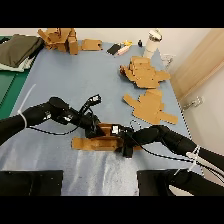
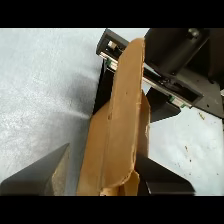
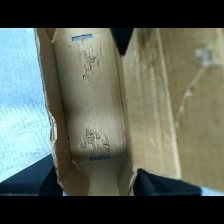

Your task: Fold the box.

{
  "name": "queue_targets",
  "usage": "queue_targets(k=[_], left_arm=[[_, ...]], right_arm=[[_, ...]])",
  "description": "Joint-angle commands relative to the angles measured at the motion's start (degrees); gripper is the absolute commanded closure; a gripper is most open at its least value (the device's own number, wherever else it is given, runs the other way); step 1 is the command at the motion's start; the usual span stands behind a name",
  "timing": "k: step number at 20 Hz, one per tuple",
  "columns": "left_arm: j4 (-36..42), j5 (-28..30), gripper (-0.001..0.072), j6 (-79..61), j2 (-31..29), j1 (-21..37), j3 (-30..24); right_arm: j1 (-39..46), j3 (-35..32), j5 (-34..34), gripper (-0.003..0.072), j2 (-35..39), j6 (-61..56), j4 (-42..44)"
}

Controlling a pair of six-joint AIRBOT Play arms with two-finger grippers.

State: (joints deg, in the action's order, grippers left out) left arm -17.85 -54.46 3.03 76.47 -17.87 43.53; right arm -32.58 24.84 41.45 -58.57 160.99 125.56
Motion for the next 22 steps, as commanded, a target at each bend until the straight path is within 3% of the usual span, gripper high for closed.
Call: queue_targets(k=[1, 4, 5, 6, 9, 10, 12, 14, 19, 22], left_arm=[[-7.4, 0.0, 0.0214, 9.6, -5.6, 1.9, 0.1], [-22.0, -3.6, 0.0219, 24.7, -11.7, 4.9, 0.1], [-26.2, -6.3, 0.0416, 32.9, -13.2, 5.5, 0.1], [-29.2, -9.9, 0.0690, 40.8, -14.4, 5.7, 0.1], [-24.7, -18.2, 0.0698, 51.7, -14.7, 3.2, -0.5], [-20.6, -16.7, 0.0698, 51.6, -14.6, 1.0, -0.8], [-15.2, -7.8, 0.0698, 51.6, -13.8, -2.6, -0.6], [-11.3, -1.4, 0.0698, 51.6, -11.0, -3.1, 1.2], [-10.4, 0.9, 0.0698, 50.8, 0.5, -2.8, 6.8], [-11.2, 1.4, 0.0698, 50.8, 6.4, -2.8, 7.5]], right_arm=[[-0.1, 0.0, 0.0, 0.0207, 0.0, 0.0, -0.2], [-0.1, 0.0, 0.0, 0.0207, 0.0, 0.0, -0.2], [-0.1, 0.0, 0.0, 0.0207, 0.0, 0.0, -0.2], [-0.1, 0.0, 0.0, 0.0207, 0.0, 0.0, -0.2], [-0.1, 0.0, 0.0, 0.0207, 0.0, 0.0, -0.2], [-0.1, 0.0, 0.0, 0.0207, 0.0, 0.0, -0.2], [-0.1, 0.0, 0.0, 0.0207, 0.0, 0.0, -0.2], [-0.1, 0.0, 0.0, 0.0207, 0.0, 0.0, -0.2], [-0.1, 0.0, 0.0, 0.0207, 0.0, 0.0, -0.2], [-0.1, 0.0, 0.0, 0.0207, 0.0, 0.0, -0.2]])
